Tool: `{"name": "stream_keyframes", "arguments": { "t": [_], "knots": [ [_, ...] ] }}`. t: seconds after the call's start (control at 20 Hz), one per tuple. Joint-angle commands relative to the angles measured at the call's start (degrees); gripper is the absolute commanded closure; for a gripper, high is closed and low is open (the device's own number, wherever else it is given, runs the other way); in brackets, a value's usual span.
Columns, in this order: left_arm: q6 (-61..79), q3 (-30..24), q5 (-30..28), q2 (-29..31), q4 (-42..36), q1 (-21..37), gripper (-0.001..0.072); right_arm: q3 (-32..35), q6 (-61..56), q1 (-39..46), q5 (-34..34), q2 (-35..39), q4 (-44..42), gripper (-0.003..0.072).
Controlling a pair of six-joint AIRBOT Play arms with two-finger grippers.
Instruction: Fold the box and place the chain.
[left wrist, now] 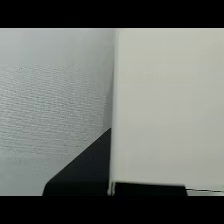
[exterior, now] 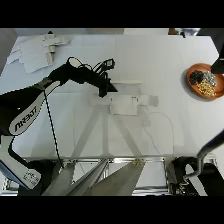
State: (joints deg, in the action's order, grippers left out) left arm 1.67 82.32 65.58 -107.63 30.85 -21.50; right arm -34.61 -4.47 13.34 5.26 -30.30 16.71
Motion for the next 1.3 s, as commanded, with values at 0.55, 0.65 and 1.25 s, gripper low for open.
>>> {"name": "stream_keyframes", "arguments": {
  "t": [0.55, 0.65, 1.25],
  "knots": [
    [-1.7, 0.0, -0.5, -3.7, 1.9, 0.3, 0.0704, 0.0, 0.0, 0.0, 0.0, 0.0, 0.0, 0.0282],
    [-1.7, 0.0, 0.0, -3.7, 3.4, 0.6, 0.0704, 0.0, 0.0, 0.0, 0.0, 0.0, 0.0, 0.0282],
    [-1.7, 0.0, 0.2, -3.7, 3.2, 0.7, 0.0702, 0.0, 0.0, 0.0, 0.0, 0.0, 0.0, 0.0282]
  ]
}}
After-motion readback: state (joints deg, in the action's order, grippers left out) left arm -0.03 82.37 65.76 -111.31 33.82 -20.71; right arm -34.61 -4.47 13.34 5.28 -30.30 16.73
